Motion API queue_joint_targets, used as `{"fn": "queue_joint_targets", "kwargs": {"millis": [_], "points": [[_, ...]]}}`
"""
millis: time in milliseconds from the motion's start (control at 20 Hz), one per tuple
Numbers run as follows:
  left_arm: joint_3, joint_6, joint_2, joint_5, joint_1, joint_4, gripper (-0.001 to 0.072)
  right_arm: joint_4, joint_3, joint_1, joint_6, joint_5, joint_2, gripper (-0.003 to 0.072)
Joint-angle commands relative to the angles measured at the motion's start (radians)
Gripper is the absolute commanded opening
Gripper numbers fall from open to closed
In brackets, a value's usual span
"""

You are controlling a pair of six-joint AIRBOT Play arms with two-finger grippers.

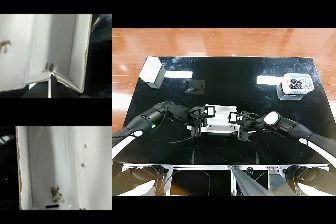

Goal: Fold the box and place the chain.

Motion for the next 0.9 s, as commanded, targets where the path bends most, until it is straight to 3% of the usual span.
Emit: {"fn": "queue_joint_targets", "kwargs": {"millis": [0,350,400,450,500,600,700,800,850], "points": [[0.001,0.0,0.0,-0.019,-0.015,-0.007,0.015,0.001,0.0,0.0,0.0,0.0,0.0,0.062],[0.001,0.0,0.0,-0.03,-0.015,-0.034,0.0156,0.001,0.0,0.001,0.0,0.0,0.0,0.062],[0.001,0.0,0.0,-0.033,-0.015,-0.034,0.0185,0.001,0.0,0.001,0.0,0.0,0.0,0.062],[0.001,0.0,0.0,-0.043,-0.015,-0.034,0.0377,0.001,0.0,0.001,0.0,0.0,0.0,0.062],[0.001,0.0,0.0,-0.044,-0.015,-0.034,0.0463,0.001,0.0,0.001,0.0,0.0,0.0,0.062],[0.001,-0.001,0.0,-0.043,-0.015,-0.034,0.0427,0.001,0.0,0.001,0.0,0.0,0.0,0.062],[0.001,-0.001,0.0,-0.043,-0.015,-0.034,0.0271,0.001,0.0,0.001,0.0,0.0,0.0,0.062],[0.001,-0.001,0.0,-0.045,-0.015,-0.037,0.028,0.001,0.0,0.001,0.0,0.0,0.0,0.062],[0.001,-0.001,0.0,-0.046,-0.015,-0.042,0.037,0.001,0.0,0.001,0.0,0.001,0.0,0.062]]}}
